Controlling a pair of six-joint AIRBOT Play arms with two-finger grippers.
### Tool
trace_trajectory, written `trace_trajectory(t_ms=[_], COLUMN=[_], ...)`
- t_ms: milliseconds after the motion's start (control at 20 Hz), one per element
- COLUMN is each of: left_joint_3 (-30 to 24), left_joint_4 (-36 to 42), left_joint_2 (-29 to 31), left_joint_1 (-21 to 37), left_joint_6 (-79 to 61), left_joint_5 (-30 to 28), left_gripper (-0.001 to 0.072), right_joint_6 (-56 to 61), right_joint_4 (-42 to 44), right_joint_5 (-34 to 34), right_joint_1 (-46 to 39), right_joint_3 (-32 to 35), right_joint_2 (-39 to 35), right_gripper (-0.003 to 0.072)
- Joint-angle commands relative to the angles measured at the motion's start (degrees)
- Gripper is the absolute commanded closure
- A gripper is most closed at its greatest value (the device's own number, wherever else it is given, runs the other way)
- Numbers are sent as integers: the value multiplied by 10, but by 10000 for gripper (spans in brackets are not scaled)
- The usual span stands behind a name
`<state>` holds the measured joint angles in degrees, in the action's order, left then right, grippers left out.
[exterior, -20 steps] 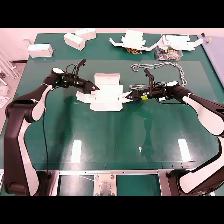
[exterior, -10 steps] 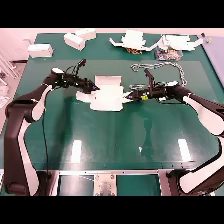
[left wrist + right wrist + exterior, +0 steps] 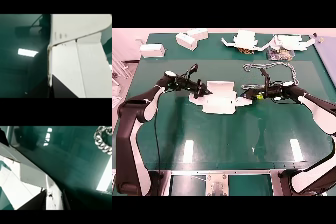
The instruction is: Fold the box and place the chain.
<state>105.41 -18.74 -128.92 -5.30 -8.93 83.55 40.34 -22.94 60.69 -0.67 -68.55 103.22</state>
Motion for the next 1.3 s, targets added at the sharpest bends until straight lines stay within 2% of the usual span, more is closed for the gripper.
trace_trajectory(t_ms=[0, 550, 700, 950, 1250], left_joint_3=[-6, -6, -6, -57, -68], left_joint_4=[11, 12, 12, 9, 10], left_joint_2=[0, 0, 6, 28, 34], left_joint_1=[0, 0, 0, 0, 0], left_joint_6=[-45, -50, -51, -92, -126], left_joint_5=[-10, -19, -3, -26, -49], left_gripper=[697, 698, 697, 698, 697], right_joint_6=[-3, -33, -33, -35, -35], right_joint_4=[0, 0, 0, 0, 0], right_joint_5=[-1, -29, -29, -33, -39], right_joint_1=[-3, -28, -42, -48, -48], right_joint_3=[-1, 0, 0, 0, 0], right_joint_2=[0, 0, 0, 0, 0], right_gripper=[414, 414, 414, 414, 414])
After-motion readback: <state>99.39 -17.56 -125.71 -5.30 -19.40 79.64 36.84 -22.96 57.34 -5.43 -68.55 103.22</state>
